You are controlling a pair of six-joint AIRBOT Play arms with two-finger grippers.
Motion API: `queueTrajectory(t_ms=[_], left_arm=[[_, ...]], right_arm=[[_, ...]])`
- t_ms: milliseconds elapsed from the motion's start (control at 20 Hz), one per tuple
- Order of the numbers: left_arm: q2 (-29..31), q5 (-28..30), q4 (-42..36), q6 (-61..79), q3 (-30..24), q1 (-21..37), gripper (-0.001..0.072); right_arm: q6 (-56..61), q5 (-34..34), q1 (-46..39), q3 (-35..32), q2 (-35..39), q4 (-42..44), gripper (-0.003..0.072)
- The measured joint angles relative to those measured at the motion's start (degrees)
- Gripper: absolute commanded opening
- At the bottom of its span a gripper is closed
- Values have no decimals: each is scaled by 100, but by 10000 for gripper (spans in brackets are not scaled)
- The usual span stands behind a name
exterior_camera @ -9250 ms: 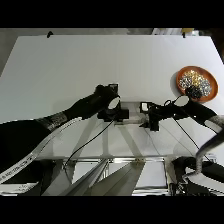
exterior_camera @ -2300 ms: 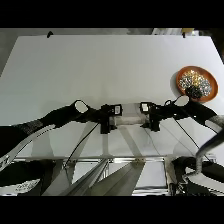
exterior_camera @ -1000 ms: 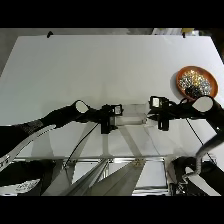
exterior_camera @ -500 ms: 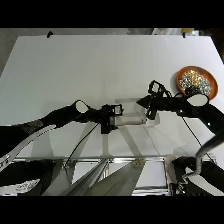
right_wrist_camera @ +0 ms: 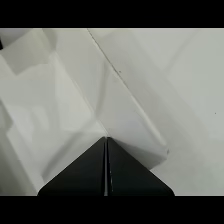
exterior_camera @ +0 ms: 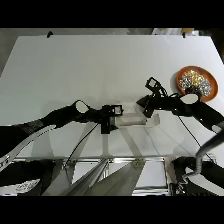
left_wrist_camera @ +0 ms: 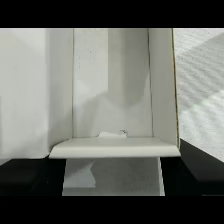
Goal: Fold the box and place the chain.
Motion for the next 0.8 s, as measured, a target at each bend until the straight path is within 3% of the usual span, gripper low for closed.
queueTrajectory(t_ms=[200, 350, 400, 450, 600, 800], left_arm=[[0, 2, -2, -4, 0, 0, 271], [0, 7, -2, -4, 0, 0, 271], [0, 7, -2, -2, 0, 0, 271], [0, 7, -2, -2, 0, -2, 271], [0, 9, -2, -2, 0, -2, 271], [0, 11, -2, -2, 0, 0, 271]], right_arm=[[501, 654, -328, 33, 804, -798, 13], [599, 1335, -479, 35, 1200, -1867, 37], [597, 1495, -505, 35, 1259, -2271, 187], [555, 1615, -522, 35, 1296, -2568, 273], [162, 1812, -553, 35, 1327, -3062, 273], [-645, 1895, -557, 20, 1075, -3084, 255]])
